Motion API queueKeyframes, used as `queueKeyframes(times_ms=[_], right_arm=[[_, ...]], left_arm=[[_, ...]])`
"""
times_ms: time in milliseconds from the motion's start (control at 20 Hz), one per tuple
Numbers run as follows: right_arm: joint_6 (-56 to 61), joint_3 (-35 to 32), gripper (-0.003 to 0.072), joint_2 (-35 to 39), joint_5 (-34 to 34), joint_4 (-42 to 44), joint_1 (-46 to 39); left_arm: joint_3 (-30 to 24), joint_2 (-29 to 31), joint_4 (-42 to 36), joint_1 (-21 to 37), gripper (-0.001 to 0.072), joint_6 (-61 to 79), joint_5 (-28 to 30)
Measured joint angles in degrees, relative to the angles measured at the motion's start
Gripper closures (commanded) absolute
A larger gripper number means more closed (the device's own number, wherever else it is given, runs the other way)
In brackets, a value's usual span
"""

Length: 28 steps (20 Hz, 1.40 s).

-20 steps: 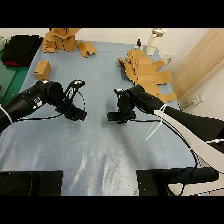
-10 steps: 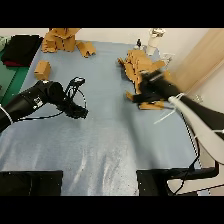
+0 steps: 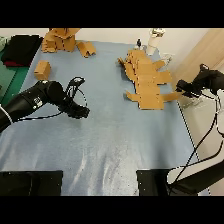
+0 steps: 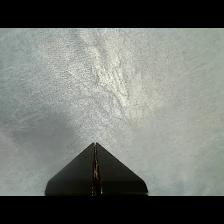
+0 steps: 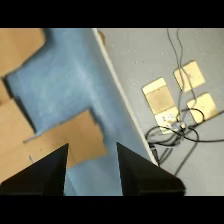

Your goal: Fold the box.

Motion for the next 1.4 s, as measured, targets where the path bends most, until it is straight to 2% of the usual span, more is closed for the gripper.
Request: queueKeyframes(times_ms=[50, 100, 300, 450, 600, 700, 850, 1200, 1400], right_arm=[[-2.1, 1.6, 0.0207, -1.9, 0.5, 1.8, -1.1], [-4.1, 3.3, 0.0206, -3.9, 0.7, 3.7, -2.1], [-9.7, 8.4, 0.0207, -10.4, -1.6, 9.3, -3.5], [-14.1, 10.3, 0.0212, -12.9, -7.5, 12.6, -3.8], [-17.1, 11.0, 0.0250, -13.8, -14.6, 14.9, -3.9], [-18.2, 11.2, 0.0377, -13.9, -18.2, 15.6, -4.0], [-20.1, 11.4, 0.0683, -13.8, -23.5, 17.6, -4.0], [-22.8, 10.8, 0.0687, -10.8, -34.3, 21.9, -2.0], [-22.2, 3.6, 0.0688, -4.8, -36.1, 22.6, 2.8]], left_arm=[[0.0, 0.0, -0.1, 0.0, 0.0331, -0.2, 0.0], [0.0, 0.0, -0.2, 0.0, 0.0320, -0.3, 0.0], [0.0, 0.0, -0.9, 0.0, 0.0319, -0.9, 0.5], [0.0, 0.0, -1.5, 0.0, 0.0319, -1.0, 0.8], [0.0, 0.0, -1.9, 0.0, 0.0319, -1.1, 1.0], [0.0, 0.0, -2.3, 0.0, 0.0319, -1.1, 1.0], [0.0, 0.0, -3.0, 0.0, 0.0319, -1.1, 0.9], [1.3, 0.1, -5.6, 0.4, 0.0319, -0.7, -0.2], [1.7, 0.2, -6.4, 2.4, 0.0318, 0.4, -1.2]])
